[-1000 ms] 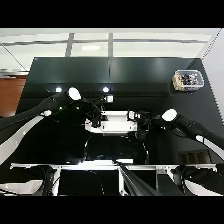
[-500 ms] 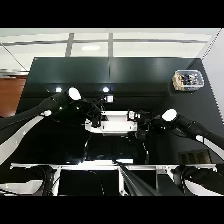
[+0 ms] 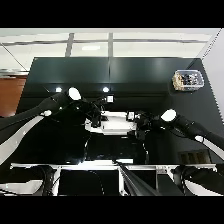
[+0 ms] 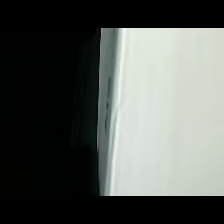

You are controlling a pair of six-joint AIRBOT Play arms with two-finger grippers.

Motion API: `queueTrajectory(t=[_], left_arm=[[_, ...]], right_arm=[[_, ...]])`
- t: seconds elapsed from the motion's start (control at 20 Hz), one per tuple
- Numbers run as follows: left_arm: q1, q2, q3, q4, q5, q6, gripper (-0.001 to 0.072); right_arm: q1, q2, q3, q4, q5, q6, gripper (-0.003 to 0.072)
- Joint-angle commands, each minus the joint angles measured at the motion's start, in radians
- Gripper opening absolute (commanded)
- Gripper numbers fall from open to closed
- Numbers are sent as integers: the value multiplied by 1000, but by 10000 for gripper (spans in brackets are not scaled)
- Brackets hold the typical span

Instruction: Fold the box and place the chain.

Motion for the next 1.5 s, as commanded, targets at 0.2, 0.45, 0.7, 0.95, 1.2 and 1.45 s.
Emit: queueTrajectory(t=[0.2,0.45,0.7,0.95,1.2,1.45], left_arm=[[21,71,2,21,-7,-33,618],[87,259,2,172,-88,-245,646],[131,322,-9,180,-472,-571,33],[80,306,-221,-338,-250,-388,30],[74,286,-286,-773,343,-10,30],[59,160,-249,-507,312,-74,30]], right_arm=[[1,-1,-1,1,-7,2,421],[1,-1,-1,1,-7,2,421],[1,-1,-1,0,-7,2,96],[1,-1,-1,1,-7,2,96],[1,-1,-1,7,-22,12,96],[1,-1,-1,6,-23,12,96]])
